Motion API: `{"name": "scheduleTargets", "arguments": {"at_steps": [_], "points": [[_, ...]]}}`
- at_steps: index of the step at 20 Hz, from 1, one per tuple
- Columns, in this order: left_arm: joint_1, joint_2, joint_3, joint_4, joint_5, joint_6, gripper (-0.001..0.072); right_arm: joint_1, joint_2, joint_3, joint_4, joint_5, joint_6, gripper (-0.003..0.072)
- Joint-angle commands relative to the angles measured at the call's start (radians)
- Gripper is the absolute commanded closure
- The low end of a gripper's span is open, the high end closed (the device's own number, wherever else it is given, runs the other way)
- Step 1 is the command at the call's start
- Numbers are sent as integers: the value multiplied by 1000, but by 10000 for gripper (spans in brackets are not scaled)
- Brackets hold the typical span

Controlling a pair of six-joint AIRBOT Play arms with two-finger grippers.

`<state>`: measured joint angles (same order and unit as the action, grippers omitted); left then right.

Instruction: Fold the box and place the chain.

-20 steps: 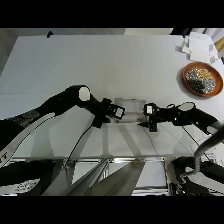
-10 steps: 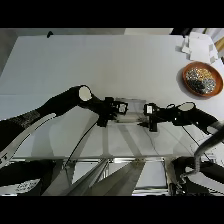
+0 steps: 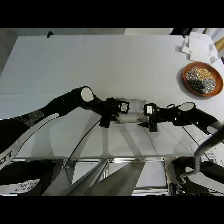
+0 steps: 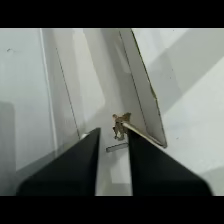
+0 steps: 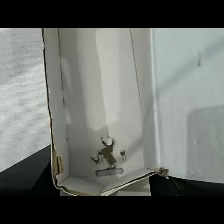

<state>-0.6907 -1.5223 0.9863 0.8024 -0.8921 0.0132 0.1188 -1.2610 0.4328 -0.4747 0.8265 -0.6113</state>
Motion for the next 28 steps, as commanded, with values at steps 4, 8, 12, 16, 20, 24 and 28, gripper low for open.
{"name": "scheduleTargets", "arguments": {"at_steps": [4, 8, 12, 16, 20, 24, 28], "points": [[-7, -8, 0, -9, 6, -46, 294, 0, 0, 0, 1, 0, 1, 274], [-6, -7, 0, -9, -24, -138, 468, 0, 0, 0, 1, 0, 1, 274], [-6, 33, 0, 50, -43, -300, 699, 0, 0, 0, 1, 0, 1, 274], [-6, 121, 0, 90, -8, -448, 708, 0, 0, 0, 1, 0, 1, 274], [6, 201, 0, 222, -15, -747, 708, 0, 0, 0, 1, 0, 1, 274], [66, 262, 0, 336, -39, -989, 709, 0, 0, 0, 1, 0, 1, 274], [183, 267, 0, 363, -37, -1121, 709, 0, 0, 0, 1, 0, 1, 274]]}}
